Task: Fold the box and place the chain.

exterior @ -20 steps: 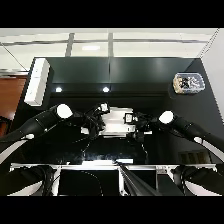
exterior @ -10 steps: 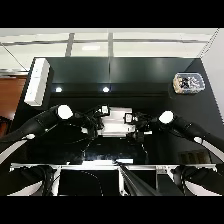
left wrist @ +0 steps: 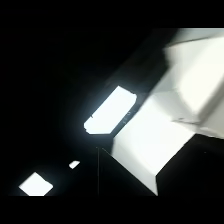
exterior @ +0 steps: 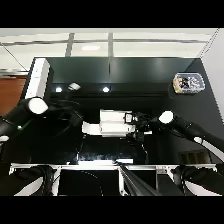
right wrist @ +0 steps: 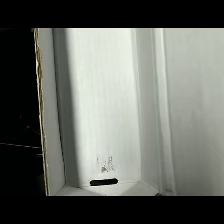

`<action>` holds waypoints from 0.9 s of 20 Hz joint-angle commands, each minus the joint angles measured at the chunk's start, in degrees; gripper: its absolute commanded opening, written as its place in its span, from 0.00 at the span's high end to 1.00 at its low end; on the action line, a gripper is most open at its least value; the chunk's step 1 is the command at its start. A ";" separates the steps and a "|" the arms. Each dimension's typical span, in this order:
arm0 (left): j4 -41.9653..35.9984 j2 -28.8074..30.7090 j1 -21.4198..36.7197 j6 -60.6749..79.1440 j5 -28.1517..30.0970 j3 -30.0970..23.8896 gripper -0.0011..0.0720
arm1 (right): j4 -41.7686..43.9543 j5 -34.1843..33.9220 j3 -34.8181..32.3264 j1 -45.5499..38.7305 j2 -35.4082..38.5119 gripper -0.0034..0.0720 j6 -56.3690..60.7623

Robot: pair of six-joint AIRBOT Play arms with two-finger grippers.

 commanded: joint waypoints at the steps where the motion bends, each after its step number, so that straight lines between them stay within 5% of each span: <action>1: -3.32 0.22 13.77 -22.23 -11.93 -2.36 0.94 | 0.02 0.02 0.00 0.02 0.04 0.70 -0.02; 6: -20.22 -6.60 17.25 -15.56 -11.54 -9.31 0.95 | 0.02 0.04 0.00 0.00 0.04 0.70 -0.02; 14: -27.19 -13.68 4.63 -13.73 -0.90 -9.42 0.95 | 0.02 0.04 0.00 0.00 0.04 0.70 -0.02; 18: -29.59 -13.79 3.23 -7.45 -0.63 -9.40 0.95 | 0.02 0.04 0.00 0.00 0.04 0.70 -0.02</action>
